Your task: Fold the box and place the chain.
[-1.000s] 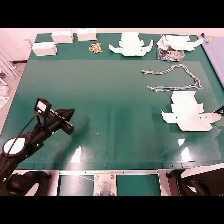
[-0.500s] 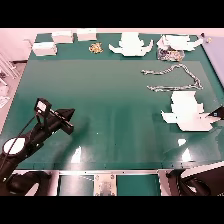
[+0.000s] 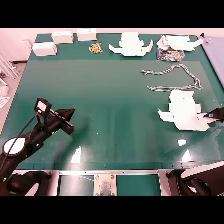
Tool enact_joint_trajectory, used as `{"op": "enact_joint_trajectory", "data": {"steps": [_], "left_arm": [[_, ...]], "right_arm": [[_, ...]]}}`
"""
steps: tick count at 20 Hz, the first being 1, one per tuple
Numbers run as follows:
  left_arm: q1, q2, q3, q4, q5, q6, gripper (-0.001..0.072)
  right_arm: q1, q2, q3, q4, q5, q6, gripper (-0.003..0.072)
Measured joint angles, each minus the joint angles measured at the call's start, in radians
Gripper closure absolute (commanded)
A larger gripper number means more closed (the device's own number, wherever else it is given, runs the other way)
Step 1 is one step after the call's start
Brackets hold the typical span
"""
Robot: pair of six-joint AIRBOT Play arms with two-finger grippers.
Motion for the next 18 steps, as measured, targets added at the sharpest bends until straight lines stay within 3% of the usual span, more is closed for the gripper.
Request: {"op": "enact_joint_trajectory", "data": {"steps": [2,7,9,11,12,18], "left_arm": [[0.0,0.0,0.0,0.0,0.0,0.0,0.0689],[0.0,0.0,0.0,0.0,0.0,0.0,0.0689],[0.0,0.0,0.0,0.0,0.0,0.0,0.0689],[0.0,0.0,0.0,0.0,0.0,0.0,0.0689],[0.0,0.0,0.0,0.0,0.0,0.0,0.0689],[0.0,0.0,0.0,0.0,0.0,0.0,0.0689]], "right_arm": [[0.0,-0.014,-0.007,0.0,0.0,-0.002,0.0473],[0.0,-0.031,-0.013,0.011,0.008,-0.026,0.0442],[0.0,-0.034,-0.014,0.019,0.008,-0.036,0.0503],[0.001,-0.037,-0.014,0.026,0.001,-0.041,0.0662],[0.003,-0.04,-0.014,0.031,-0.004,-0.046,0.0686],[0.003,-0.042,-0.021,0.139,0.064,-0.106,0.0686]]}}
